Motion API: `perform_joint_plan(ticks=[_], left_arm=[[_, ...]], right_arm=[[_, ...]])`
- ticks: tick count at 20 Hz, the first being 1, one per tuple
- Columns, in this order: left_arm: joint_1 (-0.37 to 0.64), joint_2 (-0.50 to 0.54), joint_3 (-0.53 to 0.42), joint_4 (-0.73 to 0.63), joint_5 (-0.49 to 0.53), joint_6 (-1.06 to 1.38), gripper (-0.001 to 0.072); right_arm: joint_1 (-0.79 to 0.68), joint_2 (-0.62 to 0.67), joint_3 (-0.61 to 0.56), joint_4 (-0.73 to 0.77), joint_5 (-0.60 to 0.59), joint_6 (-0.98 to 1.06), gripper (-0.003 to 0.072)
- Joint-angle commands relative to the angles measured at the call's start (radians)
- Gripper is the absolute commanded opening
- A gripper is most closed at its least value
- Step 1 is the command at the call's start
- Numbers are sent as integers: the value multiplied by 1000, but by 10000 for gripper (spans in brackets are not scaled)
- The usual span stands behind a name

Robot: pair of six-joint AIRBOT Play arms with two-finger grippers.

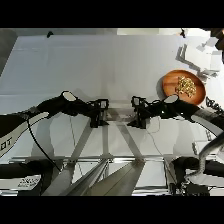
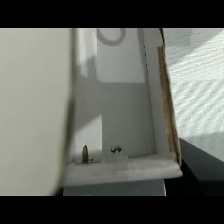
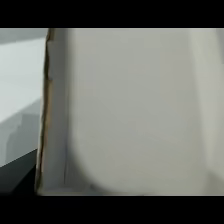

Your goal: Fold the box and place the chain.

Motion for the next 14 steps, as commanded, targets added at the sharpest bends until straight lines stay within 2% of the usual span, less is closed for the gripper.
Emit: perform_joint_plan(ticks=[1, 7, 9, 11, 12, 14], left_arm=[[0, 0, 0, 0, -1, -1, 345], [0, 0, 0, 0, -1, -1, 345], [0, 0, 0, 0, -1, -1, 345], [0, 0, 0, 0, -1, -1, 345], [0, 0, 0, 0, -1, -1, 345], [0, 0, 0, 0, -1, -1, 345]], right_arm=[[0, 53, 0, -132, -1, 82, 695], [0, 222, 0, -422, -18, 333, 689], [0, 288, 0, -508, -14, 412, 649], [0, 352, 0, -535, -5, 484, 520], [0, 386, 0, -532, 6, 500, 425], [0, 449, 0, -525, 39, 502, 148]])
